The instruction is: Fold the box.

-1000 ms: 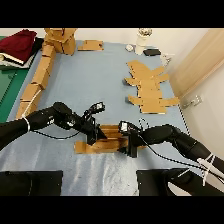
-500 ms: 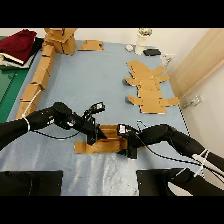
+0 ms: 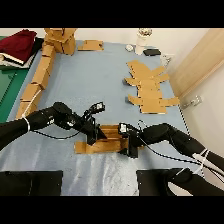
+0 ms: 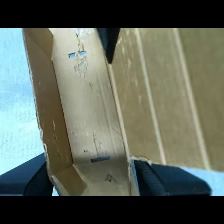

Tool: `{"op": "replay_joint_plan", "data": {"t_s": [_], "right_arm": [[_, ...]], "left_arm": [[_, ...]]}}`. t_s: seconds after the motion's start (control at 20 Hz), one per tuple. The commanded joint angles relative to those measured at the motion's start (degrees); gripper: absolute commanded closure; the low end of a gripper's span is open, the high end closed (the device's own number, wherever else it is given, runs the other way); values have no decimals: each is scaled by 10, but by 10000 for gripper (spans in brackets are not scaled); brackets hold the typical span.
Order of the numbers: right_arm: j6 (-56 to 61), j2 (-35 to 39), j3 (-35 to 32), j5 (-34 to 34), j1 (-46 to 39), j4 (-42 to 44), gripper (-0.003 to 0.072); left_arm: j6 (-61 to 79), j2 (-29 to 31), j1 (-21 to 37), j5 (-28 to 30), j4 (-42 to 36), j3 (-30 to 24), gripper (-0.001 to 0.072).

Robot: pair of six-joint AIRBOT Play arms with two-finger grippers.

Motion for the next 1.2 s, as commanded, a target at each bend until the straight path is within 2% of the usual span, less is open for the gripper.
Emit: {"op": "replay_joint_plan", "data": {"t_s": [0.0,0.2,0.25,0.55,0.65,0.8,0.85,0.9,1.15], "right_arm": [[0,0,1,-2,9,0,-19],[0,-3,1,3,23,-9,3],[0,-8,1,5,23,-11,51],[0,-36,3,17,23,-11,57],[0,-36,8,17,23,-12,107],[0,-36,9,17,23,-16,107],[0,-36,9,17,23,-17,126],[0,-36,9,16,23,-19,182],[0,-36,9,15,23,-19,181]], "left_arm": [[0,0,0,0,0,0,696],[0,0,0,0,0,0,696],[0,0,0,0,0,0,696],[0,0,0,0,0,0,696],[0,0,0,0,0,0,696],[0,0,0,0,0,0,696],[0,0,0,0,0,0,696],[0,0,0,0,0,0,697],[0,0,0,0,0,0,696]]}}
